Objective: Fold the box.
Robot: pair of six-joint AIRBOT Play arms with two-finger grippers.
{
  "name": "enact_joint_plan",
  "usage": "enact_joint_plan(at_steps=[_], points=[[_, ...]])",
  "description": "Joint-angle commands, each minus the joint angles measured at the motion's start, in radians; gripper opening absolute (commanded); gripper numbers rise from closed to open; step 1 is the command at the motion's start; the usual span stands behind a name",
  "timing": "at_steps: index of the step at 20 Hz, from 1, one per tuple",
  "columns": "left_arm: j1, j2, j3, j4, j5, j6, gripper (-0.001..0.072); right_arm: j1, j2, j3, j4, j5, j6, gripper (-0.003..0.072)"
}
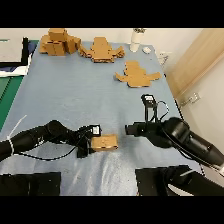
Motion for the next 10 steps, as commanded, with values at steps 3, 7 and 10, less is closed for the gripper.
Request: enact_joint_plan(at_steps=[3,7,10], points=[[0.000,0.000,0.000,0.000,0.000,0.000,0.0510,-0.044,-0.214,0.071,0.082,-0.073,-0.025,0.0005],[0.000,0.000,0.000,-0.023,0.018,0.000,0.0510,-0.044,-0.313,0.071,0.150,-0.068,0.019,0.0005],[0.001,0.000,0.003,-0.022,0.011,-0.043,0.0509,-0.044,-0.332,0.071,0.150,-0.068,0.051,0.0005]])
